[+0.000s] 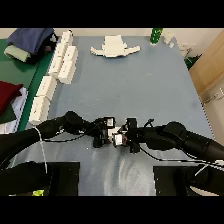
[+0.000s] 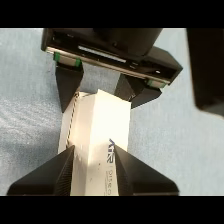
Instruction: Fold the box.
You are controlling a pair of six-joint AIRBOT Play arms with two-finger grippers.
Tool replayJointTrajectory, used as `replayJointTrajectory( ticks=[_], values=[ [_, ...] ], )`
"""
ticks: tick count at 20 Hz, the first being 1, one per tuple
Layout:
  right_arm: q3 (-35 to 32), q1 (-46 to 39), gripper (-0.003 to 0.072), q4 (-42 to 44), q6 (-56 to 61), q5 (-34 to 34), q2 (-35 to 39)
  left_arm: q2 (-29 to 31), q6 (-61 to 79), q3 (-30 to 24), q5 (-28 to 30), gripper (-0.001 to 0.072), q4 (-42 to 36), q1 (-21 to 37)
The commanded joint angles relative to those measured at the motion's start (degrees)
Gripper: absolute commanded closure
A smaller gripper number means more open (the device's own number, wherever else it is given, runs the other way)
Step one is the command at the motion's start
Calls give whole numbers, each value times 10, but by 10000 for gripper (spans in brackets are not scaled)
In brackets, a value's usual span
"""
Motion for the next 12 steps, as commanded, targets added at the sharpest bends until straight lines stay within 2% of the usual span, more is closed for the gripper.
replayJointTrajectory(
  ticks=[1, 8, 11, 12],
  values=[
    [0, 1, 298, 7, 0, -2, 5, 0, -1, 1, 3, 236, -1, 0],
    [0, 0, 298, 9, 4, -7, 45, 0, -1, 1, 3, 236, -1, 0],
    [0, -1, 307, 26, 110, -27, 78, 0, -1, 1, 3, 236, -1, 0],
    [-3, -1, 360, 37, 169, -33, 92, 0, -1, 1, 3, 236, -1, 0]
  ],
)
